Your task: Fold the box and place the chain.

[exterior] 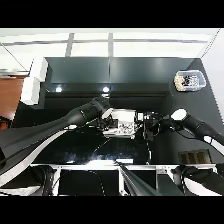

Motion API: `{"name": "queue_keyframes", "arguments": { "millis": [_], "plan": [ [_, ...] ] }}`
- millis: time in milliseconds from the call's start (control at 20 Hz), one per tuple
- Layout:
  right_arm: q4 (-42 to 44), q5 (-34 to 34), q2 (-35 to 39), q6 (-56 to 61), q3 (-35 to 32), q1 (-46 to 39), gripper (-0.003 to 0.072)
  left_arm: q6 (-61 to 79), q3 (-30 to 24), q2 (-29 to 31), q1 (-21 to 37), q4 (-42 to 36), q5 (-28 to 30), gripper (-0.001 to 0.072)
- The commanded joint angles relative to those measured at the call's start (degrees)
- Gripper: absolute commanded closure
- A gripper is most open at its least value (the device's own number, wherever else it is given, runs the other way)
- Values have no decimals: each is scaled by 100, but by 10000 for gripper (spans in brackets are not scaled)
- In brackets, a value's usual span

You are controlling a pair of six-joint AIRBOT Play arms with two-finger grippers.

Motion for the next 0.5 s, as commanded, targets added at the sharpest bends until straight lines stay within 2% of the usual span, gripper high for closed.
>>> {"name": "queue_keyframes", "arguments": {
  "millis": [0,50,100,250,450],
  "plan": [
    [-52,-37,-9,59,-2,20,373,2,-2,0,0,0,0,678],
    [-52,-7,-9,118,-2,17,572,2,-2,0,0,0,0,678],
    [-52,42,-4,232,-2,17,664,2,-2,0,0,0,-2,678],
    [-553,94,205,1311,0,2,674,2,-2,0,0,0,-7,678],
    [-1353,313,1008,3265,57,-164,675,2,-2,0,0,0,-4,678]
  ]
}}
